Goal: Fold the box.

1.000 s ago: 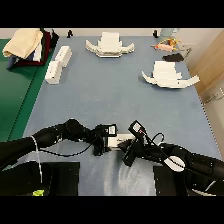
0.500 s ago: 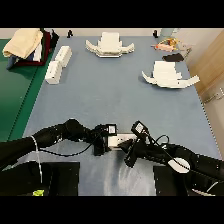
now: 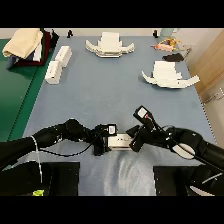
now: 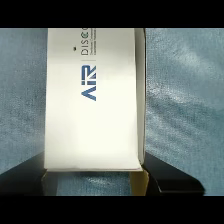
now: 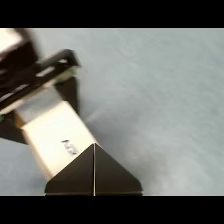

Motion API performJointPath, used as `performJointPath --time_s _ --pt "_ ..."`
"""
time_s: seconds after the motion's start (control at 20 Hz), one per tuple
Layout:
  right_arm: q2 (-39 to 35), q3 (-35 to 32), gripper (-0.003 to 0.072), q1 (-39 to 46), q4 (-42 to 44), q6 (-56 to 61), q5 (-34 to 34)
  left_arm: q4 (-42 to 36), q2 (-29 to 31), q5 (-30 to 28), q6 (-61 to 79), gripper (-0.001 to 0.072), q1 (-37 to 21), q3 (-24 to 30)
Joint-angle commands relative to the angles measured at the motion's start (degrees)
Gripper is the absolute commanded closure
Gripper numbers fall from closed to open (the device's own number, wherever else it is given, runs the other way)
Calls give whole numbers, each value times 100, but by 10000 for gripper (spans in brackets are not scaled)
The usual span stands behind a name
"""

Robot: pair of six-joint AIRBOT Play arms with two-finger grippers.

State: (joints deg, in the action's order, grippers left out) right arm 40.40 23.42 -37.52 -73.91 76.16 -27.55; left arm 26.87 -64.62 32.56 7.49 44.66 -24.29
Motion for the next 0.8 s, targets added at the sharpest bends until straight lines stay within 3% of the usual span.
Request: performJointPath --time_s 0.0,0.15,0.25,0.6,0.75 --pt "557 1043 684 796 -1631 1550 -1939 7 7 -2 4 248 -2 -7" --pt "1215 1991 684 1327 -1853 2385 -3427 7 7 -2 4 248 -2 -7" --pt "1550 2308 684 1532 -1851 2924 -4013 7 7 -2 4 248 -2 -7" --pt "1775 2417 684 1600 -1718 3591 -4096 4 17 -111 -275 248 -31 -20" --pt "1775 2417 684 1600 -1716 3591 -4096 74 302 -101 -857 248 -358 -28"
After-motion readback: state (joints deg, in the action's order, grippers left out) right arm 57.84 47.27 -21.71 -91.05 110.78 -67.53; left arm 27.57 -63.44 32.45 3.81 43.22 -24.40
